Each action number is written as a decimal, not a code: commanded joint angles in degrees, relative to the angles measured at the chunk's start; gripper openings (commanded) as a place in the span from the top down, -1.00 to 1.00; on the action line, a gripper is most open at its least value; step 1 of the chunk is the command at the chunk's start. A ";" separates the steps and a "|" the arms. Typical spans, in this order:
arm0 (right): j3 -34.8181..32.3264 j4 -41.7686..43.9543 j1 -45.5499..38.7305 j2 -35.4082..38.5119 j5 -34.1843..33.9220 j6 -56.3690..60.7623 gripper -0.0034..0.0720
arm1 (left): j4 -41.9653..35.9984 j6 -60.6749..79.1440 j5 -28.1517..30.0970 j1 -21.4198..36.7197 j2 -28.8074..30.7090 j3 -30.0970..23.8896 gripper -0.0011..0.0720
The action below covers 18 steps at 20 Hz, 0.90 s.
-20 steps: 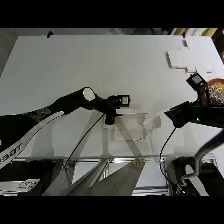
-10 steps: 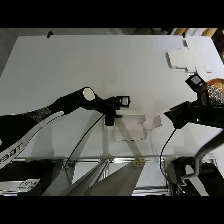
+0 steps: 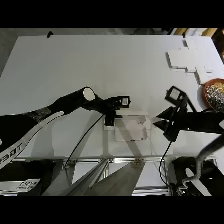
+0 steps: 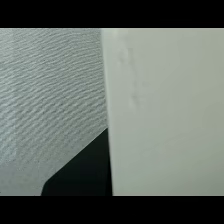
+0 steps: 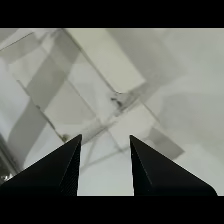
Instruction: Fold the box and place the chain.
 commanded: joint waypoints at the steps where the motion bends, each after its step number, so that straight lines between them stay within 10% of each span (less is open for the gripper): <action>1: -0.02 -0.20 5.57 -1.07 0.42 -2.05 0.15 | 0.00 0.02 0.00 -0.02 0.00 -0.02 0.94; 8: -3.89 -2.29 7.19 -3.06 -3.69 -7.85 0.11 | -0.02 0.02 0.00 -0.02 0.00 -0.02 0.94; 13: -12.76 -4.72 8.85 -1.38 -13.44 -20.55 -0.59 | -0.02 0.02 0.00 -0.02 0.00 -0.02 0.94; 18: -22.47 -6.91 16.41 1.88 -26.18 -26.12 -0.78 | -0.17 0.02 -0.02 -0.02 0.00 -0.02 0.94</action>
